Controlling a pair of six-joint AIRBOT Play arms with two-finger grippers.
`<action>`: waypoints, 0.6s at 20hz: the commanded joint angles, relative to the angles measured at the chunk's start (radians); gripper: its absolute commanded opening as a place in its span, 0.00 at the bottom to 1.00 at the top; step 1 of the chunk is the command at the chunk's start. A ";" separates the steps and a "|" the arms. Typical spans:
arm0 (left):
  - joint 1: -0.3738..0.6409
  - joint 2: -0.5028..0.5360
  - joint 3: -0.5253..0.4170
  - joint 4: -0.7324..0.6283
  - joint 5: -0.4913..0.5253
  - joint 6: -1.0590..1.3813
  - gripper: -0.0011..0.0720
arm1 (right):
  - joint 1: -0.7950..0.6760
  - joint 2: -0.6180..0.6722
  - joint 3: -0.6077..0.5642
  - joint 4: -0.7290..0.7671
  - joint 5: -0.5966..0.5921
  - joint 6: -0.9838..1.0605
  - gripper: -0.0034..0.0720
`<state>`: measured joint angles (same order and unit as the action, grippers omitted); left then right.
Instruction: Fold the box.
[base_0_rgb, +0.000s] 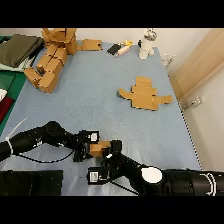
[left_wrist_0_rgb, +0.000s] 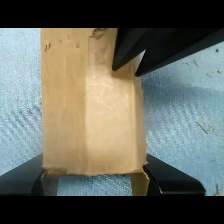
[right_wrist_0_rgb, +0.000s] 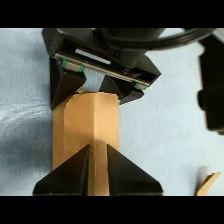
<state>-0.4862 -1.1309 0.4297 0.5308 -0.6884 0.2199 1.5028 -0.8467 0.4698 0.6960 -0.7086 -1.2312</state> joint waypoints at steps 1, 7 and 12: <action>0.000 -0.001 0.000 0.000 0.000 0.000 0.70 | 0.001 0.000 0.028 -0.006 -0.019 0.000 0.26; 0.000 -0.001 0.000 0.000 0.000 0.000 0.70 | 0.001 0.000 0.034 -0.047 -0.071 0.000 0.26; 0.000 -0.001 0.000 0.000 0.000 0.000 0.70 | 0.001 0.000 0.038 -0.050 -0.078 0.000 0.26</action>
